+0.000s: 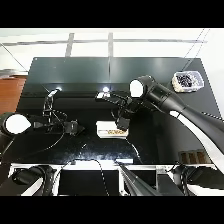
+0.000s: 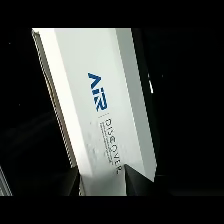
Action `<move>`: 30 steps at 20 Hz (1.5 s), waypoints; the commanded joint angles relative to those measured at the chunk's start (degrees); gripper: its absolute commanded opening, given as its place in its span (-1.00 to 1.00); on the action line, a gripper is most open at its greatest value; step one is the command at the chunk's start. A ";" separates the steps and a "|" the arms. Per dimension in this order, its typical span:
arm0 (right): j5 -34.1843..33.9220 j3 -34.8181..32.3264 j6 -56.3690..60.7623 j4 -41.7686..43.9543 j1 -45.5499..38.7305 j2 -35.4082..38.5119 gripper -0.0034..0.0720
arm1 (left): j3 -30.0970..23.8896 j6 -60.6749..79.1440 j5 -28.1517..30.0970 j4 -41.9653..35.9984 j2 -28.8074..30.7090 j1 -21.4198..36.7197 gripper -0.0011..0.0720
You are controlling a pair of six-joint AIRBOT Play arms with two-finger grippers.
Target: Fold the box and place the chain.
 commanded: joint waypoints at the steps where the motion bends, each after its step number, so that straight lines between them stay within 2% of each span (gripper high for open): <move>1: 0.09 0.02 0.04 -0.02 0.02 -0.04 -0.10 | -0.04 0.09 0.39 0.00 0.02 0.07 0.94; 20: 0.46 0.02 2.99 -1.11 1.49 -0.04 -0.09 | -0.04 0.13 0.37 1.36 0.00 0.09 0.94; 22: 0.37 0.02 3.74 -1.40 2.25 -0.04 0.09 | -0.04 0.13 0.37 1.36 0.00 0.07 0.94; 30: -1.33 0.00 6.60 -5.07 4.92 -0.04 0.03 | -0.04 0.13 0.39 1.36 -0.02 0.07 0.94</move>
